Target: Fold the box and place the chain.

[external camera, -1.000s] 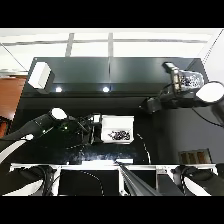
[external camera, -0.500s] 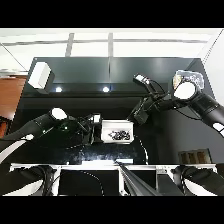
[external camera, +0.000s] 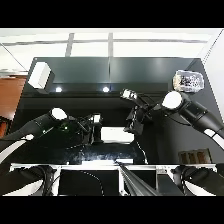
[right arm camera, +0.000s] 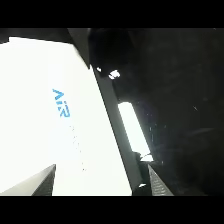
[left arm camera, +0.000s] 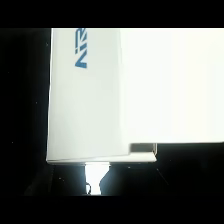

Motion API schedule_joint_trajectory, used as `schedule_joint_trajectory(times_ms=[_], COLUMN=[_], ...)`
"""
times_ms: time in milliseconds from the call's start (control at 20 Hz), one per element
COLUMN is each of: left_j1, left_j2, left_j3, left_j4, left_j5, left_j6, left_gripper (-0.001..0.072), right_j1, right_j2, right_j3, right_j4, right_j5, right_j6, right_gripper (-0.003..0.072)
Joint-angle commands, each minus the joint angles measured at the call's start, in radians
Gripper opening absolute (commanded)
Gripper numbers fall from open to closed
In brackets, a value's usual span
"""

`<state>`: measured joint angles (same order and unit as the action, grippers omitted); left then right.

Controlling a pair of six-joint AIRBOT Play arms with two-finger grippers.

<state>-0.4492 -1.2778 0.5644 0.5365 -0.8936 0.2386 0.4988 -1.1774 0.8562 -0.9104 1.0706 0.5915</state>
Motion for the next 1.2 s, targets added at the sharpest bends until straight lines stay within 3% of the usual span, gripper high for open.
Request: schedule_joint_trajectory(times_ms=[0,350,450,600,1150], left_j1=[-0.001,-0.001,-0.001,-0.001,-0.001], left_j2=[-0.001,-0.001,-0.001,-0.001,-0.001], left_j3=[0.001,0.001,0.001,0.001,0.001], left_j4=[0.000,0.000,0.000,0.000,0.000], left_j5=[0.000,0.000,-0.001,-0.001,-0.001], left_j6=[0.000,0.000,0.000,0.000,0.000], left_gripper=[0.0386,0.0386,0.0386,0.0386,0.0386], right_j1=[0.037,0.045,0.046,0.047,0.079], right_j2=[0.000,0.108,0.129,0.129,0.129], right_j3=[-0.011,-0.021,-0.071,-0.108,-0.110], right_j4=[-0.048,-0.104,-0.065,-0.003,-0.058], right_j5=[-0.075,0.016,-0.017,-0.051,0.003], right_j6=[-0.028,0.053,0.078,0.077,0.078], right_gripper=[0.0704,0.0703,0.0703,0.0703,0.0704])
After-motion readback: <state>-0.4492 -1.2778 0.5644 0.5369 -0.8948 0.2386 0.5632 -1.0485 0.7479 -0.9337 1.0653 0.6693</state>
